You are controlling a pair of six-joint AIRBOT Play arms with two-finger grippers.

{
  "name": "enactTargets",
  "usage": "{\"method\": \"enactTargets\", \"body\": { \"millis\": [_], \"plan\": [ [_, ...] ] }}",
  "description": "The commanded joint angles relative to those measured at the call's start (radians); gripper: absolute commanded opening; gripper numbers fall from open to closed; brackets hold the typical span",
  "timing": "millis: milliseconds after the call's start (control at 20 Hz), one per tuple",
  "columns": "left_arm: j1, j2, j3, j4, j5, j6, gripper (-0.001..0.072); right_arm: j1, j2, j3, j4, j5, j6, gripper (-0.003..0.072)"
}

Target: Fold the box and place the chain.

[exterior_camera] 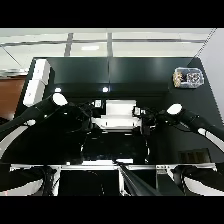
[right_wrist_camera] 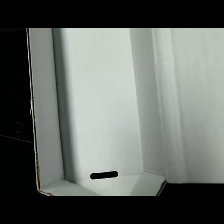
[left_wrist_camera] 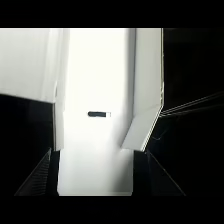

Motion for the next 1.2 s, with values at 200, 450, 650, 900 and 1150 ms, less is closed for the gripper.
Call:
{"method": "enactTargets", "body": {
  "millis": [200, 450, 650, 900, 1150],
  "plan": [
    [-0.06, -0.029, 0.001, -0.035, 0.074, 0.014, 0.0423, 0.0, -0.001, 0.001, 0.0, 0.0, 0.0, 0.0232],
    [-0.06, -0.029, 0.001, -0.027, 0.072, 0.013, 0.0333, 0.0, -0.001, 0.001, 0.0, 0.0, 0.0, 0.0232],
    [-0.06, -0.029, 0.0, -0.099, 0.044, 0.013, 0.0277, 0.0, -0.001, 0.001, 0.0, 0.0, 0.0, 0.0232],
    [-0.06, -0.041, 0.0, -0.166, 0.047, 0.013, 0.0219, 0.0, -0.001, 0.001, 0.0, 0.0, 0.0, 0.0232],
    [-0.082, -0.078, 0.001, -0.243, 0.051, 0.014, 0.0144, 0.0, -0.001, 0.001, 0.0, 0.0, 0.0, 0.0232]
  ]
}}
